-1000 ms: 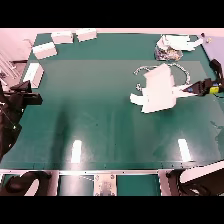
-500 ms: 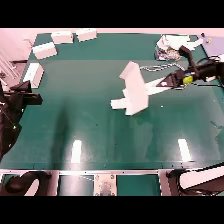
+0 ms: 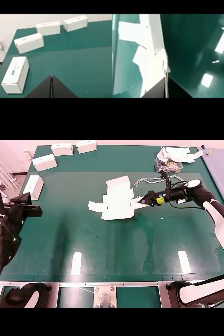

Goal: Fold the box and place the chain.

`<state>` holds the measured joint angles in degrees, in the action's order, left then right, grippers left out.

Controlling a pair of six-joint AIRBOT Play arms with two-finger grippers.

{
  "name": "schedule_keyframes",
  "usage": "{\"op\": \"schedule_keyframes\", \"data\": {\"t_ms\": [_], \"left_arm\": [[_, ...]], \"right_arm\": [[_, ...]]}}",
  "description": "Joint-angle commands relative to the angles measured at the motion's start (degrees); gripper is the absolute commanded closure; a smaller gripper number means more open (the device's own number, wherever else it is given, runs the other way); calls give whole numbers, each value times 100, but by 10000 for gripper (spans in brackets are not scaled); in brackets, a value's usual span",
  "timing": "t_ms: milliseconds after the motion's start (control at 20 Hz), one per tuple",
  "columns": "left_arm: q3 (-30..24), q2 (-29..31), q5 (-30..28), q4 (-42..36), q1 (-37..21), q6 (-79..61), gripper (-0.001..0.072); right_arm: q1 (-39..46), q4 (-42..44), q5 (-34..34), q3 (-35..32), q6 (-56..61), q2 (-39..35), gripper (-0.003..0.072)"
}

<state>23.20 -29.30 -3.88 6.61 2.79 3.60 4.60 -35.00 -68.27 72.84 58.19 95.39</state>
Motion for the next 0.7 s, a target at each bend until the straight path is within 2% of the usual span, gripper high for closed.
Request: {"op": "schedule_keyframes", "data": {"t_ms": [0, 250, 400, 450, 500, 550, 650], "left_arm": [[0, 4, 0, 2, -2, -2, 689], [0, 4, 0, 2, -2, -4, 689], [0, 4, 24, 2, -2, -4, 689], [0, 4, 105, 7, -2, -20, 652], [0, 4, 188, 63, -2, -177, 207], [4, 4, 179, 52, -2, -205, 19], [7, 4, 247, 59, -2, -216, 19]], "right_arm": [[-70, -249, 732, -411, -214, 2, 677], [-365, -295, 780, -409, -603, 234, 677], [-586, -212, 1139, -393, -647, 374, 677], [-654, -181, 1193, -358, -734, 398, 676], [-697, -184, 1193, -317, -728, 417, 676], [-737, -179, 1220, -306, -723, 420, 676], [-748, -72, 1237, -302, -682, 420, 676]]}}
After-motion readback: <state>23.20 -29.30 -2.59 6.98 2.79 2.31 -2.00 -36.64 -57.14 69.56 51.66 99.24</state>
